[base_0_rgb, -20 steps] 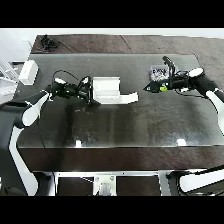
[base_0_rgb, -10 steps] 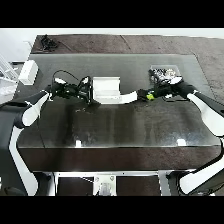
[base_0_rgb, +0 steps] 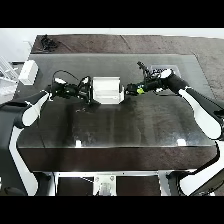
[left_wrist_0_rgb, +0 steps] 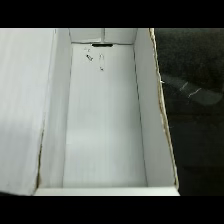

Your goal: Fold the box and place the chain.

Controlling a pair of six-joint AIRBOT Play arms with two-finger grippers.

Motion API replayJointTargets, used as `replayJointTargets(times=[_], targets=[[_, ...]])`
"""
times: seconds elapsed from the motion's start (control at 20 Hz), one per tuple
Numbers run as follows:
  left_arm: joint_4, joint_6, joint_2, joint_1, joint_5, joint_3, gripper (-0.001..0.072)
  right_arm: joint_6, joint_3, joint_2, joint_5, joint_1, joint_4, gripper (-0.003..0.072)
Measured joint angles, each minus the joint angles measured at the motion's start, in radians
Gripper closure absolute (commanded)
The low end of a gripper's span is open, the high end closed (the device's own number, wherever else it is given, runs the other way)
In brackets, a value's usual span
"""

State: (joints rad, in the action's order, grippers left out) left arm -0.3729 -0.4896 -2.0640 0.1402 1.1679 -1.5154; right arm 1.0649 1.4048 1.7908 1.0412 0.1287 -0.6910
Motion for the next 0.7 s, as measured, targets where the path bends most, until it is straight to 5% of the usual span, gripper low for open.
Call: replayJointTargets(times=[0.15, 0.25, 0.5, 0.55, 0.6, 0.7], targets=[[0.0, 0.0, 0.0, 0.0, 0.0, 0.0, 0.0354, 0.006, 0.01, -0.002, 0.021, 0.005, 0.018, 0.0511], [0.0, 0.0, 0.0, 0.0, 0.0, 0.0, 0.0354, 0.007, 0.013, -0.002, 0.029, 0.01, 0.031, 0.0373], [0.0, 0.0, 0.0, 0.0, 0.0, 0.0, 0.0354, 0.006, 0.018, -0.002, 0.037, 0.018, 0.048, 0.0373], [0.0, 0.0, 0.0, 0.0, 0.0, 0.0, 0.0354, 0.006, 0.019, -0.002, 0.038, 0.019, 0.051, 0.0321], [0.0, 0.0, 0.0, 0.0, 0.0, 0.0, 0.0354, 0.006, 0.019, -0.002, 0.038, 0.022, 0.055, 0.0183], [0.0, 0.0, 0.0, 0.0, 0.0, 0.0, 0.0354, 0.006, 0.021, -0.002, 0.035, 0.027, 0.058, 0.0196]])
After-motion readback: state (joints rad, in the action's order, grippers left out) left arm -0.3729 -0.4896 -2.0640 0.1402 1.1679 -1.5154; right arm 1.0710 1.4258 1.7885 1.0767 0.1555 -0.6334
